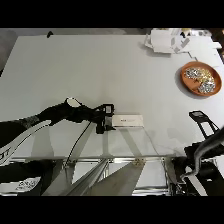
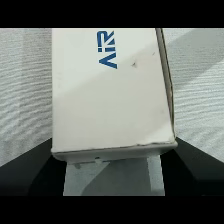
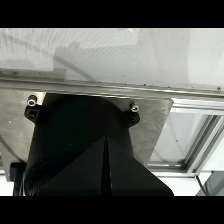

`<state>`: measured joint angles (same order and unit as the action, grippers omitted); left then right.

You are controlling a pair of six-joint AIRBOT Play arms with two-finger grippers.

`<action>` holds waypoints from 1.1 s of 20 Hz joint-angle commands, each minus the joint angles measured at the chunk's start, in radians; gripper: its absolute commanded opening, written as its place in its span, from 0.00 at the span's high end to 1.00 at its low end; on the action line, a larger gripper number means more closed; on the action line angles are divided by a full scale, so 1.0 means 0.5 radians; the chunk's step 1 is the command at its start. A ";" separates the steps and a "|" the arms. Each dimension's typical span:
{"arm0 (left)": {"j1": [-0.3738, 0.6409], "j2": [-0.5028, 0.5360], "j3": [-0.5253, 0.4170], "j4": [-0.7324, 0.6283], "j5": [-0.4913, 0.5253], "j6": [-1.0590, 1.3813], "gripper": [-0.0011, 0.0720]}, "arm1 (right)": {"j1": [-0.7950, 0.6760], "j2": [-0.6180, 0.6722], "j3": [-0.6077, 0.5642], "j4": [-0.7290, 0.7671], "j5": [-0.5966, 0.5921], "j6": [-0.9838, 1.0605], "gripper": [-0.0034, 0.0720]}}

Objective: Fold the box and place the chain.

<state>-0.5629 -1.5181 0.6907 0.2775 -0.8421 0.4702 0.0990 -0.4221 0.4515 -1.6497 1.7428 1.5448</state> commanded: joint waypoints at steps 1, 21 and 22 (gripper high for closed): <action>0.001 -0.001 0.001 0.000 0.000 0.001 0.89 | -0.003 0.005 -0.003 0.002 0.008 0.005 0.93; 0.096 0.371 0.002 -0.018 0.136 -0.308 0.97 | -0.003 0.005 -0.003 0.002 0.008 0.005 0.93; 0.143 0.436 0.002 -0.013 0.178 -0.408 0.97 | -0.003 0.005 -0.003 0.002 0.008 0.005 0.93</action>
